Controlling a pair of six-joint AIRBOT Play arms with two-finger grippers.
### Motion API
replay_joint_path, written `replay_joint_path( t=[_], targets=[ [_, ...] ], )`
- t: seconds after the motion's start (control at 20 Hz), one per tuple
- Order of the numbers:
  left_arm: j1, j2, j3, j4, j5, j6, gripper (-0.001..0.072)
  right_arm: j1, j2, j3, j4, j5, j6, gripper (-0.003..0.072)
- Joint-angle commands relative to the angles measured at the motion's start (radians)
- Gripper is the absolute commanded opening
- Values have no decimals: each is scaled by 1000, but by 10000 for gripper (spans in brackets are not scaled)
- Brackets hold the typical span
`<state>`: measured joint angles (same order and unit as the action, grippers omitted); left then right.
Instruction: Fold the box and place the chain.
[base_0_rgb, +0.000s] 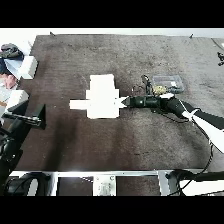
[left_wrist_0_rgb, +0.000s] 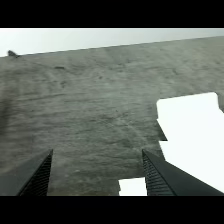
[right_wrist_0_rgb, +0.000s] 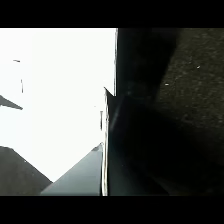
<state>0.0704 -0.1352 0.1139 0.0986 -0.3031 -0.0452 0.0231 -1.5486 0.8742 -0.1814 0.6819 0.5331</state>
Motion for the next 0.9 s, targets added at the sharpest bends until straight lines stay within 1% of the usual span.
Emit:
replay_joint_path(
  t=[0.0,0.1,0.15,0.25,0.45,0.55,0.65,0.8,0.85],
  targets=[
    [1,-75,51,-3,-85,0,596,5,23,-11,-21,-43,17,-16],
    [1,-211,117,-3,-118,-8,596,5,22,-11,-33,-54,12,-15],
    [1,-291,159,-3,-153,-7,596,5,23,-11,-32,-54,2,-15],
    [1,-483,267,-3,-252,-8,596,5,22,-13,-34,-51,-8,-15],
    [1,-889,533,0,-459,-33,597,11,22,-19,-35,-60,-18,-15],
    [1,-1077,679,19,-604,-54,596,12,22,-19,-32,-61,-42,-15],
    [1,-1252,847,85,-733,-157,596,12,22,-19,-36,-61,-50,-15],
    [1,-1463,1112,296,-811,-401,598,12,22,-19,-36,-62,-68,-15],
    [-3,-1522,1201,351,-852,-468,597,12,22,-19,-36,-62,-70,-15]
  ],
)
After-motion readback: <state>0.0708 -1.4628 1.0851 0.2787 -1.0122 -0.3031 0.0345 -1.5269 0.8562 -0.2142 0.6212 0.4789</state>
